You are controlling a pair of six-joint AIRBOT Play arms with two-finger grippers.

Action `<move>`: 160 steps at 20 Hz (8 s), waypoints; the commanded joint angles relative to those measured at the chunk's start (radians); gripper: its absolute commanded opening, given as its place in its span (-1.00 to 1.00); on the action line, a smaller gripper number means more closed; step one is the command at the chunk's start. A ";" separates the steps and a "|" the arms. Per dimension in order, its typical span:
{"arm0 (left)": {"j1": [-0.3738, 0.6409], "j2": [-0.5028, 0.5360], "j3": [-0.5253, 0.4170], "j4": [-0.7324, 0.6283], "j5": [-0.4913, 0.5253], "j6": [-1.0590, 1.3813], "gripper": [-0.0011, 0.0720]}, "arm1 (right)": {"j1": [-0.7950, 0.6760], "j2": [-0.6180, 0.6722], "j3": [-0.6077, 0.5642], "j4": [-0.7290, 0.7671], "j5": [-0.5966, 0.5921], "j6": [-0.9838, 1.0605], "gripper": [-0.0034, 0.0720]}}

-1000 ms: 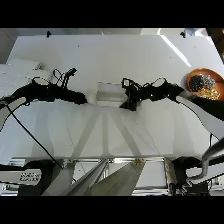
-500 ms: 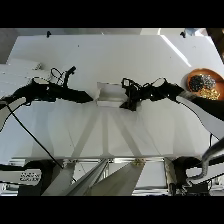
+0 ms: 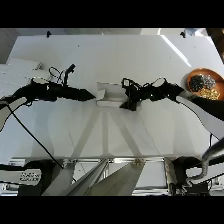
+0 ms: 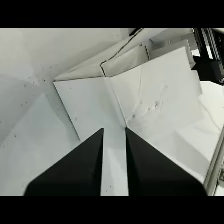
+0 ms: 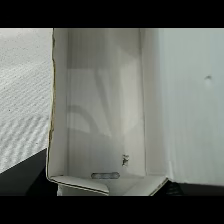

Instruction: Fold the box and place the chain.

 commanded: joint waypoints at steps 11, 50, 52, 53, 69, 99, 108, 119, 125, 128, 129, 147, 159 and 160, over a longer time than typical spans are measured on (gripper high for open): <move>-0.037 -0.024 0.000 -0.023 0.048 0.028 -0.15 | 0.000 -0.001 0.000 0.000 0.000 0.000 0.22; -0.290 0.076 0.061 0.615 0.387 -0.492 -0.02 | 0.000 -0.001 0.000 0.000 -0.002 0.000 0.22; -0.313 0.076 0.100 0.735 0.387 -0.667 -0.03 | 0.000 -0.001 0.000 0.000 -0.002 0.000 0.22; -0.321 0.076 0.119 0.785 0.386 -0.747 -0.09 | 0.000 -0.001 0.000 0.000 -0.002 0.000 0.22; -0.503 0.074 0.200 1.187 0.288 -1.370 -0.37 | 0.000 -0.001 0.000 0.000 -0.002 0.000 0.22; -0.533 0.070 0.200 1.199 0.280 -1.564 -0.26 | 0.000 -0.001 0.000 0.000 -0.003 0.000 0.22; -0.411 0.151 0.200 1.045 0.288 -1.322 -0.01 | 0.000 -0.001 0.000 0.000 -0.002 0.000 0.22; -0.016 0.205 0.194 0.424 0.024 -0.140 -0.06 | 0.000 -0.001 0.001 0.000 -0.002 0.000 0.22; 0.076 0.035 0.194 0.321 -0.186 0.812 0.52 | 0.000 -0.001 0.000 0.000 -0.002 0.000 0.22; 0.060 -0.077 0.194 0.211 -0.211 1.131 0.64 | 0.000 -0.001 0.000 0.000 -0.002 0.000 0.22; 0.048 -0.106 0.195 0.204 -0.189 1.135 0.80 | 0.000 -0.001 0.000 0.000 -0.002 0.000 0.22; -0.048 -0.187 0.247 0.177 -0.108 1.126 0.94 | 0.000 -0.001 0.000 0.000 -0.002 0.000 0.22; -0.098 -0.203 0.248 0.169 -0.091 1.101 0.93 | 0.000 -0.001 0.000 0.000 -0.002 0.000 0.22; -0.101 -0.203 0.248 0.174 -0.085 1.097 0.93 | 0.000 -0.001 0.001 0.000 -0.002 0.000 0.22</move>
